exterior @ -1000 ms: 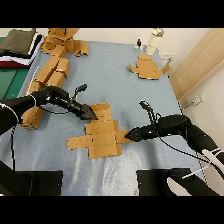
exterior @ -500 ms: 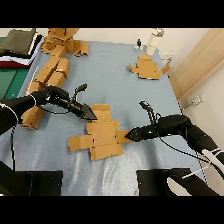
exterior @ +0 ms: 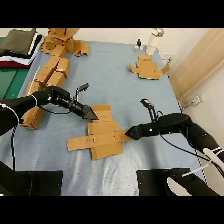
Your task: Fold the box.
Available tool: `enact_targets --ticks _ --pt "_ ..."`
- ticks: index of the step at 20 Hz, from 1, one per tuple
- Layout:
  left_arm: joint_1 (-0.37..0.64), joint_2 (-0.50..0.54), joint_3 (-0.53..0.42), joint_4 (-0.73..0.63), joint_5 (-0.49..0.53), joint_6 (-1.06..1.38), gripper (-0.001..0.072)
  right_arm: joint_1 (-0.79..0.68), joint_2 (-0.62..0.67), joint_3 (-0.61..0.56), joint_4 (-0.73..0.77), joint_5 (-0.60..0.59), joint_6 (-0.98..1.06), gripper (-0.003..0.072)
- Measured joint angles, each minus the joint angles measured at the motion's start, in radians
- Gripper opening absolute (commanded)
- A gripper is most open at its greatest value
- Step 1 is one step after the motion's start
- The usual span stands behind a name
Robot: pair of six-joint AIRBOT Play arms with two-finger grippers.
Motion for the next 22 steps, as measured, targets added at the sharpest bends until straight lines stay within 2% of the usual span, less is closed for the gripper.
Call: enact_targets --ticks 3,4,5,8,12,16,19,22 --pt "-0.024 0.027 0.002 0.002 -0.059 0.054 0.0011 -0.031 0.000 0.105 -0.116 0.021 0.106 0.0321" --pt "-0.039 0.044 0.000 0.002 -0.087 0.077 0.0011 -0.041 0.000 0.142 -0.137 0.018 0.138 0.0131" --pt "-0.059 0.066 -0.006 0.005 -0.114 0.101 0.0010 -0.048 0.000 0.175 -0.152 0.010 0.169 0.0002" --pt "-0.128 0.150 -0.033 0.018 -0.208 0.172 0.0010 -0.050 0.000 0.235 -0.122 -0.071 0.229 0.0001" --pt "-0.211 0.301 -0.111 0.050 -0.354 0.301 0.0010 -0.007 0.014 0.231 -0.078 -0.144 0.287 0.0002" --pt "-0.260 0.435 -0.245 0.066 -0.497 0.395 0.0011 0.045 0.041 0.174 -0.065 -0.102 0.338 0.0001" --pt "-0.282 0.478 -0.321 0.080 -0.550 0.419 0.0011 0.064 0.050 0.144 -0.059 -0.060 0.362 0.0002" --pt "-0.320 0.495 -0.357 0.105 -0.579 0.431 0.0011 0.070 0.054 0.128 -0.056 -0.033 0.373 0.0002"
